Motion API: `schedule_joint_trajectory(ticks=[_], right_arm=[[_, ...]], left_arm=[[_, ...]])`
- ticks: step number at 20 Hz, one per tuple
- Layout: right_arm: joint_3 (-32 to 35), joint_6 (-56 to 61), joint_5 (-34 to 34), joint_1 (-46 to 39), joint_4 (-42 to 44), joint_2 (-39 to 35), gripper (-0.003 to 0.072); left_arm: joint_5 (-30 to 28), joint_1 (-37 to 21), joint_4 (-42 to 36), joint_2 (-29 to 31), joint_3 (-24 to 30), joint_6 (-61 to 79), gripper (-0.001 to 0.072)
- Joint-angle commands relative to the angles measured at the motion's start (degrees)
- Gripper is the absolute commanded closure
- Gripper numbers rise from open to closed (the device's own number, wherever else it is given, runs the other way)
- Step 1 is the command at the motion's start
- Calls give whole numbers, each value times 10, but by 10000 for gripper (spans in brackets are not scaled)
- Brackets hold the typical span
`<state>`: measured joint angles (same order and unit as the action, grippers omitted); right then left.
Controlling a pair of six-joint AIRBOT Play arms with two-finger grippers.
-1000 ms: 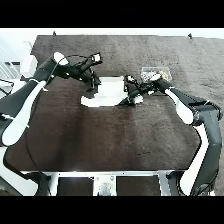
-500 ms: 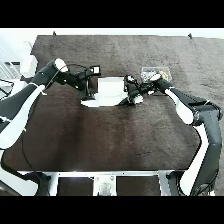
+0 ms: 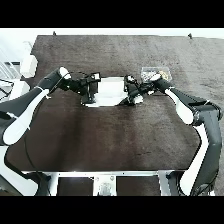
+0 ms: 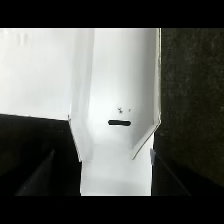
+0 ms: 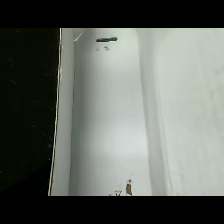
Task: Fold the box and place the chain.
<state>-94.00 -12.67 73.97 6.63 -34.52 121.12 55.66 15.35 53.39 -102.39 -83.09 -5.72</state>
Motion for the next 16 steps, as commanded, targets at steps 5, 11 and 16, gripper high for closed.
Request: schedule_joint_trajectory(ticks=[5,11,16], right_arm=[[0,0,0,0,0,0,392],[0,0,0,0,0,0,393],[0,0,0,0,0,0,393]], left_arm=[[-11,6,-15,-20,1,45,1],[-42,27,7,-22,1,51,241],[-41,27,22,-22,1,43,241]])
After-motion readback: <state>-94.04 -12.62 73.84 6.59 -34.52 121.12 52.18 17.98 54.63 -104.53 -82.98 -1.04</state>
